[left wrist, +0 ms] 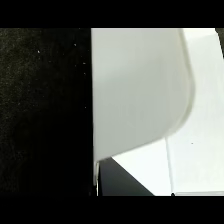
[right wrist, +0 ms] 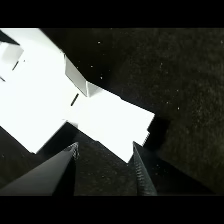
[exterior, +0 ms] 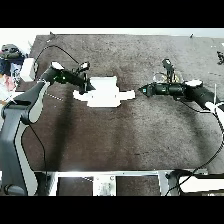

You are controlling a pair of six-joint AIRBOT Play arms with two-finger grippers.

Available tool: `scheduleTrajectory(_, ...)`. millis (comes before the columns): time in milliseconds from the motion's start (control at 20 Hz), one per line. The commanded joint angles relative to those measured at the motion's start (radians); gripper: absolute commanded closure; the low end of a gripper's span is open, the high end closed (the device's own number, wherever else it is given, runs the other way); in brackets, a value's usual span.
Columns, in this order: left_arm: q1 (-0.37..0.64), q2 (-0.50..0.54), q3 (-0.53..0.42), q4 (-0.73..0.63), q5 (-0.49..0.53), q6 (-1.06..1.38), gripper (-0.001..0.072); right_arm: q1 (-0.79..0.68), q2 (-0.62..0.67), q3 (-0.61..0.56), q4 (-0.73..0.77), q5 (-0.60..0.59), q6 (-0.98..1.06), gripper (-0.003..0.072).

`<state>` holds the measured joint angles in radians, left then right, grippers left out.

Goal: Fold the box and place the chain.

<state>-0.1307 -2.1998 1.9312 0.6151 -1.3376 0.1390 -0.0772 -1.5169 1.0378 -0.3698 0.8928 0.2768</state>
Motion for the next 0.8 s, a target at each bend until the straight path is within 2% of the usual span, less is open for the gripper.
scheduleTrajectory(0,0.0,-0.002,0.0,0.006,-0.002,0.0,0.0698,0.018,0.001,0.001,0.0,0.001,-0.148,0.0296)
scheduleTrajectory(200,0.001,-0.002,0.0,0.006,-0.004,0.0,0.0698,0.1,0.001,0.001,0.0,0.0,-0.391,0.0294)
scheduleTrajectory(250,0.001,-0.002,0.0,0.006,-0.004,0.0,0.0698,0.125,0.001,0.001,-0.002,0.001,-0.441,0.0216)
scheduleTrajectory(300,0.001,-0.002,0.0,0.006,-0.005,0.0,0.0698,0.148,0.001,0.001,-0.011,0.0,-0.481,-0.0021)
scheduleTrajectory(450,0.0,-0.002,0.0,0.006,-0.004,0.0,0.0698,0.209,-0.004,0.001,-0.027,-0.002,-0.545,-0.0029)
scheduleTrajectory(750,0.001,-0.002,0.0,0.006,-0.005,0.0,0.0698,0.337,-0.05,0.0,-0.223,-0.057,-0.573,-0.0028)
